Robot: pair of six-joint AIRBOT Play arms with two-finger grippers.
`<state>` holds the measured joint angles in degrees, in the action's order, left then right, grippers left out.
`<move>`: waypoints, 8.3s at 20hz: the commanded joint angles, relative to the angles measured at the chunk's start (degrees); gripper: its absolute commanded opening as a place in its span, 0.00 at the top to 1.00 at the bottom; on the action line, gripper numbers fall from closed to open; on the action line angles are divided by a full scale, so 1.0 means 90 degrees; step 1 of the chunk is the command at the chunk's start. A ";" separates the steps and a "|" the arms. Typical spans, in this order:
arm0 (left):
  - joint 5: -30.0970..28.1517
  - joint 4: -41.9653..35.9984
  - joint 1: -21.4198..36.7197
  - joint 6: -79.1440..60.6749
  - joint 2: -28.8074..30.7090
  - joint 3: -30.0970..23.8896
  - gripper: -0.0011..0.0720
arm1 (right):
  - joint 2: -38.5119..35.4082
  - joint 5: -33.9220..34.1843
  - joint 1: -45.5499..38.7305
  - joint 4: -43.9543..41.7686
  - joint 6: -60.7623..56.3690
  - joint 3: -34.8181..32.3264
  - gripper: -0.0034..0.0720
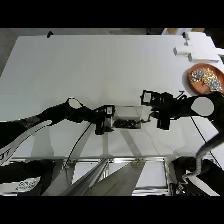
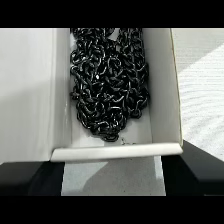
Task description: Fold the box and place the chain.
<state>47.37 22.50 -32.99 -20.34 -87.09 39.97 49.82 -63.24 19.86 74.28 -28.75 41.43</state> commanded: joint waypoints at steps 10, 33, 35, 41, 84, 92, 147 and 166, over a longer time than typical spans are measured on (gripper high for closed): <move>-0.0002 0.0002 0.0005 -0.0002 0.0005 0.0000 0.94 | 0.0253 0.1688 -0.0435 -0.0979 0.1972 -0.1637 0.56; -0.0002 0.0002 0.0005 -0.0002 0.0005 0.0000 0.94 | 0.1642 0.2446 -0.0323 -0.2448 0.3089 -0.1668 0.66; -0.0002 0.0002 0.0005 -0.0002 0.0005 0.0000 0.94 | 0.1642 0.2433 -0.0323 -0.2419 0.3087 -0.1668 0.77; 0.0000 0.0000 0.0005 -0.0002 0.0005 0.0000 0.94 | 0.1115 0.2096 -0.0323 -0.1292 0.2747 -0.1666 0.93; -0.0005 0.0002 0.0005 -0.0002 0.0005 0.0000 0.94 | 0.0034 0.3133 0.1277 -0.3075 0.1838 -0.1239 0.62; -0.0002 0.0002 0.0005 -0.0002 0.0005 0.0000 0.94 | -0.0352 0.1481 -0.1056 -0.0760 -0.0843 -0.0697 0.66; -0.0002 0.0002 0.0005 -0.0002 0.0005 0.0000 0.94 | 0.2057 0.3033 -0.1547 0.2069 -0.6375 -0.0695 0.67; -0.0002 0.0002 0.0005 -0.0002 0.0005 0.0000 0.94 | 0.2249 0.3177 -0.1545 0.2198 -0.6635 -0.0695 0.93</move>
<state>47.37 22.50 -32.99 -20.34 -87.09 39.97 70.61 -35.29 6.00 94.11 -88.68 35.22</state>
